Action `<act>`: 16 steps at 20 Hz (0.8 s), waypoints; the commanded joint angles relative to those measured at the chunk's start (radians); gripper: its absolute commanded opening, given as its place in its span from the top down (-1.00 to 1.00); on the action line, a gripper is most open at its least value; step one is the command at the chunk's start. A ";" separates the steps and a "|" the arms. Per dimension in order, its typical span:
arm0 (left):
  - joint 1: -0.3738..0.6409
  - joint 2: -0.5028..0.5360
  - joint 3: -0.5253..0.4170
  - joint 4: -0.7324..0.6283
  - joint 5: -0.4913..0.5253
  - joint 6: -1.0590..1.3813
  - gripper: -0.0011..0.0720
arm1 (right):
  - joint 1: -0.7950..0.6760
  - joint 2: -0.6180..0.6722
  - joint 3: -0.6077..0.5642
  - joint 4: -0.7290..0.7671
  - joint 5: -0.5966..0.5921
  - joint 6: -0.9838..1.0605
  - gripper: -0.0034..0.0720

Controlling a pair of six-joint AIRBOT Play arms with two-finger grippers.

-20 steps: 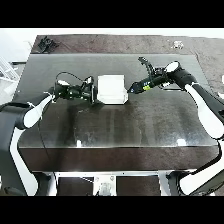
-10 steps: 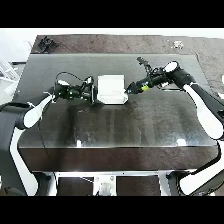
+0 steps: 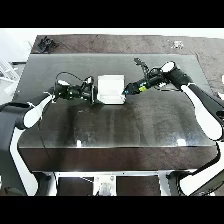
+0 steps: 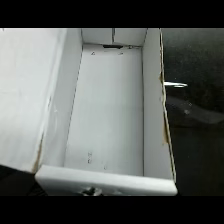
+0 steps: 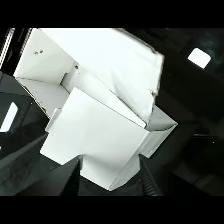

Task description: Fold the box and place the chain.

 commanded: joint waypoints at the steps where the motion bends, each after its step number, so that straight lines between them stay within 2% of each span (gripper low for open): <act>1: 0.000 0.000 0.000 0.000 0.000 0.000 0.15 | 0.010 0.000 0.001 -0.001 0.000 0.029 -0.32; 10: 0.000 0.000 0.000 0.000 0.000 0.000 0.15 | 0.029 0.000 0.002 -0.023 -0.051 0.087 -0.32; 16: 0.000 0.000 0.000 0.000 0.000 0.000 0.15 | 0.075 0.000 0.034 -0.214 -0.076 0.213 -0.32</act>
